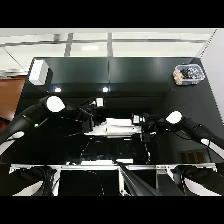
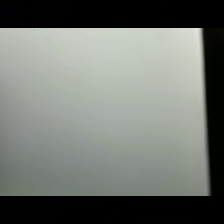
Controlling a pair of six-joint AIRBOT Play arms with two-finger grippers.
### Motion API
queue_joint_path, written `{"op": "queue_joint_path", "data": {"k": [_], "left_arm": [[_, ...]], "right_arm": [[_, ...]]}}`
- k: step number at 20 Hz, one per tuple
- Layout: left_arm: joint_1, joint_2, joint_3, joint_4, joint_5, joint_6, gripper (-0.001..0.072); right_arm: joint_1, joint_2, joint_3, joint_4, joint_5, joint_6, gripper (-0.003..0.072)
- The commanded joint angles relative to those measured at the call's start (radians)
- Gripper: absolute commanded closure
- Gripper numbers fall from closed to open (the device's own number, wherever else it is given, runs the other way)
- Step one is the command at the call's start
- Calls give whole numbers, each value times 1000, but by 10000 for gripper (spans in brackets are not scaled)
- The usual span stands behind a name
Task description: Fold the box and place the chain.
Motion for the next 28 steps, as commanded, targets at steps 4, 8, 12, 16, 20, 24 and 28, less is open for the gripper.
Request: {"op": "queue_joint_path", "data": {"k": [4,8,12,16,20,24,28], "left_arm": [[25,56,0,-24,-248,-310,682],[23,2,-41,-339,-176,-326,682],[9,-58,-56,-380,-28,-325,682],[2,-124,-56,-453,29,-318,682],[11,-149,-56,-601,53,-209,682],[10,-150,-56,-605,111,-211,683],[10,-155,-57,-601,169,-214,683]], "right_arm": [[1,0,0,1,2,0,448],[1,0,0,1,2,0,448],[1,0,0,1,2,0,448],[1,0,0,1,2,0,448],[1,0,0,1,2,0,448],[1,0,0,1,2,0,449],[1,0,0,1,2,0,449]]}}
